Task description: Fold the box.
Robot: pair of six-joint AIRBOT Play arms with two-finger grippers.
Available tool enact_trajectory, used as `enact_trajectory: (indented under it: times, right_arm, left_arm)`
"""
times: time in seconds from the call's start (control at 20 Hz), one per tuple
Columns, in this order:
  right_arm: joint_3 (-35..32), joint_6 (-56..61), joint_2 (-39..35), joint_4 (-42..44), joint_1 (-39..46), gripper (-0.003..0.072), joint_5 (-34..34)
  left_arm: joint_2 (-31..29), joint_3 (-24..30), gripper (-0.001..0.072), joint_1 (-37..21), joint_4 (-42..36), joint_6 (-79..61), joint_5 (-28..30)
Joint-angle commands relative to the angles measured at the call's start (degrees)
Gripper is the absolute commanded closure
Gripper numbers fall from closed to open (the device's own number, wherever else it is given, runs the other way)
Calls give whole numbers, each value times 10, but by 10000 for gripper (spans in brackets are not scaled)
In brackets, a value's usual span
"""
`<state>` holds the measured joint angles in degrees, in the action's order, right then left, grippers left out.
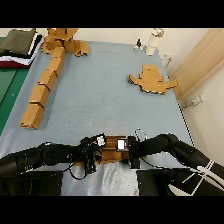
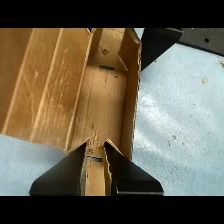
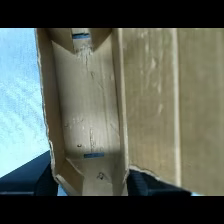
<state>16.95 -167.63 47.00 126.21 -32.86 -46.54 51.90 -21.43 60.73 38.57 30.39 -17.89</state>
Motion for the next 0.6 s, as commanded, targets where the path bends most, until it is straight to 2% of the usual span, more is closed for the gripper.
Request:
enact_trajectory:
  times: [0.0,0.05,0.1,0.15,0.5,0.55]
  right_arm:
    - [0,0,0,0,0,181,0]
    - [0,0,0,0,0,181,0]
    - [0,0,0,0,0,181,0]
    - [0,0,0,0,0,181,0]
    - [0,0,0,0,0,181,0]
    - [0,0,0,0,0,181,0]
  left_arm:
    - [4,0,525,9,2,0,25]
    - [4,0,492,9,2,0,23]
    - [4,0,213,9,2,0,24]
    - [4,0,53,9,2,0,24]
    - [4,0,68,9,2,0,23]
    - [3,0,261,9,2,0,21]
